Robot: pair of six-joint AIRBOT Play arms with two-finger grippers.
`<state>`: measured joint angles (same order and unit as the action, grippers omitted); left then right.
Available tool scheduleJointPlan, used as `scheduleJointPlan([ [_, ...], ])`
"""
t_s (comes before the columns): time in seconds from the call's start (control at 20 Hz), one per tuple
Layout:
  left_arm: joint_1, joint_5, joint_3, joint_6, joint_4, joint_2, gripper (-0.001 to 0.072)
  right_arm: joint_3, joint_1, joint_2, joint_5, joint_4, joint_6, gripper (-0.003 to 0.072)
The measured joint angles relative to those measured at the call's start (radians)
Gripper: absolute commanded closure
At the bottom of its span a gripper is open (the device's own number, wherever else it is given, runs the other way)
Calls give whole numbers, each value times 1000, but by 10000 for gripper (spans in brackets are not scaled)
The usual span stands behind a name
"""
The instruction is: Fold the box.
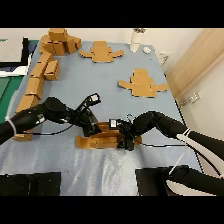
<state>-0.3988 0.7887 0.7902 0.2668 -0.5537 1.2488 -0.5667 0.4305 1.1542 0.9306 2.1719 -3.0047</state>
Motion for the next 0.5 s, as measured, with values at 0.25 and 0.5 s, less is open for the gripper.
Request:
scheduleJointPlan([
  [0.25, 63, 235, -1, 404, -267, -94, 694, 0, 0, 0, -3, -6, 0, 185],
  [0.5, 34, 331, -6, 675, -164, -92, 693, 0, 0, 0, -4, -6, 0, 185],
])
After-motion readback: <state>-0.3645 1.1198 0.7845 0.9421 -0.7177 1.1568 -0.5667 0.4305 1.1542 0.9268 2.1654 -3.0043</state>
